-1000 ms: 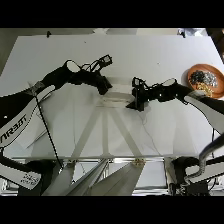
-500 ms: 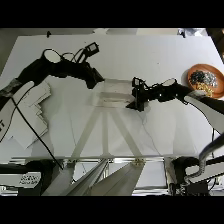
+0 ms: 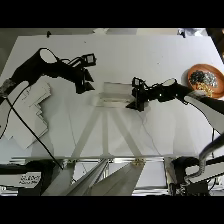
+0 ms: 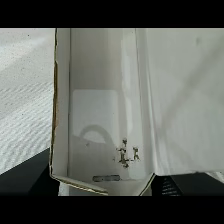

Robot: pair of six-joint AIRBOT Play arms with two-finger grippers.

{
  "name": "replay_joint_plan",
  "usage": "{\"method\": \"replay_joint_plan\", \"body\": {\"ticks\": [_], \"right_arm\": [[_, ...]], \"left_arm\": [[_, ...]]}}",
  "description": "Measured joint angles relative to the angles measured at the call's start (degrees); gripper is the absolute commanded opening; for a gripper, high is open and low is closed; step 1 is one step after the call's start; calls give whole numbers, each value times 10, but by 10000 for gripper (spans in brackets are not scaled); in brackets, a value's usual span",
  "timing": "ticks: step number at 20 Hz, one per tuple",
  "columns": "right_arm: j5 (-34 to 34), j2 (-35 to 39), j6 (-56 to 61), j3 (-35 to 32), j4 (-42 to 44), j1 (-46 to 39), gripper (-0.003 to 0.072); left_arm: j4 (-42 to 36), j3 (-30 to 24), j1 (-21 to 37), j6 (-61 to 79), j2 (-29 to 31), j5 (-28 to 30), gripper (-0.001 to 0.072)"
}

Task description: Fold the box and place the chain.

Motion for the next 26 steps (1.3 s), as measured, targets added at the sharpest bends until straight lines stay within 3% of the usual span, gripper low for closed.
{"method": "replay_joint_plan", "body": {"ticks": [3, 8, 20, 23, 26], "right_arm": [[0, 0, 0, 0, 0, 0, 457], [0, 0, 0, 0, 0, 0, 457], [0, 0, 0, 0, 0, 0, 457], [0, 0, 0, 0, 0, 0, 457], [0, 0, 0, 0, 0, 0, 457]], "left_arm": [[9, -2, -22, 31, -27, 6, 530], [16, -6, -43, 48, -63, 17, 508], [20, -8, -54, 67, -75, -16, 484], [19, -8, -55, 71, -75, -25, 388], [18, -8, -57, 88, -75, -40, 388]]}}
